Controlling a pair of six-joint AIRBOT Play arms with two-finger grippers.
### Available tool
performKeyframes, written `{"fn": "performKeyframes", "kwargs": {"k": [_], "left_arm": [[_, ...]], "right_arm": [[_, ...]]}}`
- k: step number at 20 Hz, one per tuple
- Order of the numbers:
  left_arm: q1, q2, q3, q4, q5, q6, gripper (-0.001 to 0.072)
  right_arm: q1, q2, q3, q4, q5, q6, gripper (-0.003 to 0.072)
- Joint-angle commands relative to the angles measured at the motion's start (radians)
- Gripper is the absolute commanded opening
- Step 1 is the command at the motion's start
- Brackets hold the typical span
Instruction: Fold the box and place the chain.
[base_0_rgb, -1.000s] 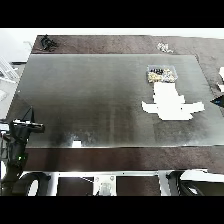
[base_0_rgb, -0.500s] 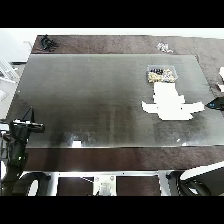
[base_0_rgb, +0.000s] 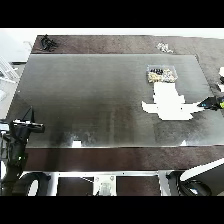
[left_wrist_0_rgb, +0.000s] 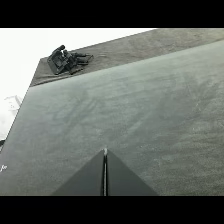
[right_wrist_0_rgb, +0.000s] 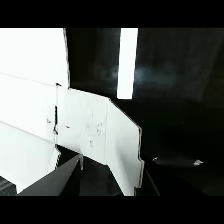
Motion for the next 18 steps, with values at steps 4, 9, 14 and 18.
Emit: {"fn": "performKeyframes", "kwargs": {"k": [4,9,14,18], "left_arm": [[0.0,0.0,0.0,0.0,0.0,0.0,0.0021],[-0.001,0.0,0.0,0.0,0.0,0.0,0.0021],[-0.001,0.0,0.0,0.0,0.0,0.0,0.0021],[0.0,0.0,0.0,0.0,0.0,0.0,0.0021]], "right_arm": [[0.024,-0.041,-0.002,0.053,0.048,0.006,0.041],[0.071,-0.07,-0.002,0.061,0.072,0.005,0.0404],[0.088,-0.071,-0.001,0.064,0.166,-0.013,0.0013],[0.094,-0.04,-0.04,0.186,0.169,-0.002,0.001]]}}
